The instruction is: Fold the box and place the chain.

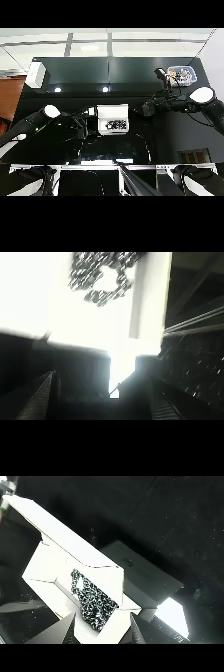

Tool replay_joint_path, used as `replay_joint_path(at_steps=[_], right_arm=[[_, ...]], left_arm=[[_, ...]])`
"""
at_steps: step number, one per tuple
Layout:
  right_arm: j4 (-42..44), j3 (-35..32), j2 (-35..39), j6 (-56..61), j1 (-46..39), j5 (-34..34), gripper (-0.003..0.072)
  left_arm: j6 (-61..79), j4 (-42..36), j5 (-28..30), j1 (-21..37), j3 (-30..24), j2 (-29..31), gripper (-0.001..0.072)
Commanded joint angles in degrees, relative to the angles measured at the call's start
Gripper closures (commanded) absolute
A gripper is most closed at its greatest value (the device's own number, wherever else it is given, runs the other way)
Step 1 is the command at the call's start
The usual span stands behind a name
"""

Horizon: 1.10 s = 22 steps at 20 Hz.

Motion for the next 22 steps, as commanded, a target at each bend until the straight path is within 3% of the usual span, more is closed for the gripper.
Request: replay_joint_path(at_steps=[1, 15, 16, 18, 19, 20, 22], right_arm=[[0.02, 0.00, -0.04, 0.02, 0.04, -1.05, 0.0281], [0.02, 0.00, -0.11, 0.02, 0.07, -2.64, 0.0281], [0.02, 0.00, -0.11, 0.02, 0.07, -3.04, 0.0281], [0.28, 0.00, -0.11, 0.04, 0.04, -5.20, 0.0279], [1.38, 0.00, -0.11, 0.28, 0.07, -7.65, 0.0162], [3.96, 0.00, -0.15, 0.31, 0.15, -10.95, -0.0007], [10.03, 0.00, -0.61, 0.28, 0.90, -18.10, -0.0009]], left_arm=[[8.35, -8.07, 0.11, 0.26, 0.37, -2.43, -0.0008], [10.23, -7.54, 0.07, -1.42, 1.95, -4.26, 0.0007], [10.23, -7.54, 0.07, -1.42, 1.95, -4.26, 0.0041], [10.23, -7.54, 0.04, -1.42, 1.95, -4.28, 0.0272], [10.23, -7.54, 0.04, -1.42, 1.95, -4.28, 0.0321], [10.23, -7.54, 0.04, -1.42, 1.95, -4.28, 0.0321], [10.23, -7.54, 0.04, -1.42, 1.95, -4.28, 0.0321]])
